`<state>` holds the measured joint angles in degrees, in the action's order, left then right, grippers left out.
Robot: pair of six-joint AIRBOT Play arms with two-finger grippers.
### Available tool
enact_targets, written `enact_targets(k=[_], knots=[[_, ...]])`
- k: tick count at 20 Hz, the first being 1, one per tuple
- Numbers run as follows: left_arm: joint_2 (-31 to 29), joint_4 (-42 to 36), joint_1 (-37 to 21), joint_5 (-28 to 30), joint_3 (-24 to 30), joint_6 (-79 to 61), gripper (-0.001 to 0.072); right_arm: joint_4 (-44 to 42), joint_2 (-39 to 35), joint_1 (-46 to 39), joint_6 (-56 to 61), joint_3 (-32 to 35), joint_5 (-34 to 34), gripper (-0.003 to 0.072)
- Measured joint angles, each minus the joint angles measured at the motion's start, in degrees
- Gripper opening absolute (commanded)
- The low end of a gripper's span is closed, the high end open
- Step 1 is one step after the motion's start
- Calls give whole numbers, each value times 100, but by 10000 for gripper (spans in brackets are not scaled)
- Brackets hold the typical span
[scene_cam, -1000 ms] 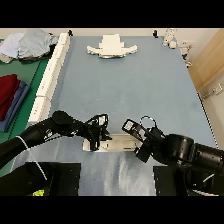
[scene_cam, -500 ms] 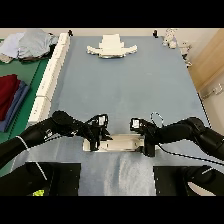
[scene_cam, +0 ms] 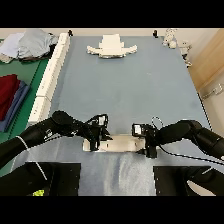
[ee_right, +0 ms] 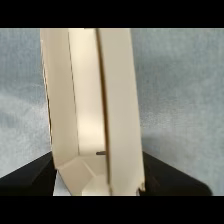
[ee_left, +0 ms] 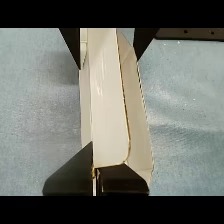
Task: Fold the box.
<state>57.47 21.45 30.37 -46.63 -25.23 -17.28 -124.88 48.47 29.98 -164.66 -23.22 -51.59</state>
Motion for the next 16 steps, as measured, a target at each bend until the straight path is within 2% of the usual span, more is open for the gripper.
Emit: enact_targets(k=[16], knots=[[0,2,0,0,0,0,14,-597,511,-107,-697,223,343,710]])
